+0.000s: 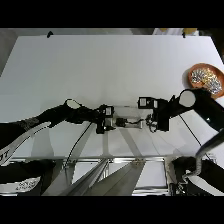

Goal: Fold the box and place the chain.

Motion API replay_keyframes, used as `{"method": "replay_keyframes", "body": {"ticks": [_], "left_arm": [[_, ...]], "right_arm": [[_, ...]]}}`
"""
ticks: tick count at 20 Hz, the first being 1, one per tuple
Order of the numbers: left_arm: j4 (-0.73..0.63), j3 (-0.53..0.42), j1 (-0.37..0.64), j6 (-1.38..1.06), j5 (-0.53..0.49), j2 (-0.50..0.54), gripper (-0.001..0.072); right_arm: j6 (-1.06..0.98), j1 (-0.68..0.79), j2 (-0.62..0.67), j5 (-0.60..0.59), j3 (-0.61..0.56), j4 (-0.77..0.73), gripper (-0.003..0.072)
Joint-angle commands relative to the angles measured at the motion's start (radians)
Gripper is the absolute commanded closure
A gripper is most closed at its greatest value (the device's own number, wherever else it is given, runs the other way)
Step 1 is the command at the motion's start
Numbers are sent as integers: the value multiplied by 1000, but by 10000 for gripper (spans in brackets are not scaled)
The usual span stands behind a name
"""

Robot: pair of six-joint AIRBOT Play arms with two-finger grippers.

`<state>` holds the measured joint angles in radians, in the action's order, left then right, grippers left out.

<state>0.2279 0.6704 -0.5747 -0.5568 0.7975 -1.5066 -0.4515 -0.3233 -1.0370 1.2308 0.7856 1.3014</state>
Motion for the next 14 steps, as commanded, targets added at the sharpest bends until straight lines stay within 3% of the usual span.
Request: {"method": "replay_keyframes", "body": {"ticks": [1, 5, 10, 14], "left_arm": [[0, 1, 0, 0, 0, 1, 577], [0, 1, 0, 0, 0, 1, 577], [0, 1, 0, 0, 0, 1, 577], [0, 1, 0, 0, 0, 1, 577]], "right_arm": [[-182, -32, 52, 175, 174, 18, 669], [-329, -138, 54, 132, 299, -66, 669], [-393, -299, 32, -50, 309, -150, 669], [-428, -338, -60, -71, 309, -146, 669]]}}
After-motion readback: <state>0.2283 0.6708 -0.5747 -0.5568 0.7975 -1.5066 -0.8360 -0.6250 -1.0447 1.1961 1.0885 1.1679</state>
